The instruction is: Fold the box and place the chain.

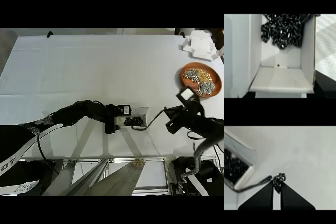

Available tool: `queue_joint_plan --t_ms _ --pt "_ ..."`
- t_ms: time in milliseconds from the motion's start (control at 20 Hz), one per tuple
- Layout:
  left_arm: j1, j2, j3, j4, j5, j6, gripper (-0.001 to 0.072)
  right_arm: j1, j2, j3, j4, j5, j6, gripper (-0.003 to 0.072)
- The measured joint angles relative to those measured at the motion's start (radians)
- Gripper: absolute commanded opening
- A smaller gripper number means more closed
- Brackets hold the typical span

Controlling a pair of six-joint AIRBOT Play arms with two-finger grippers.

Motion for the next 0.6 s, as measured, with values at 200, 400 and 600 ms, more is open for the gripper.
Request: queue_joint_plan --t_ms 200,400,600 --pt "0.000 0.000 0.000 0.000 0.000 0.000 0.0336 0.000 0.184 0.000 0.111 -0.103 -0.001 0.0004" --pt "0.000 0.000 0.000 0.000 0.000 0.000 0.0336 0.000 0.247 0.000 0.241 -0.223 -0.004 0.0004" --pt "0.000 0.000 0.000 0.000 0.000 0.000 0.0336 0.000 0.264 0.000 0.314 -0.294 -0.008 0.0006"
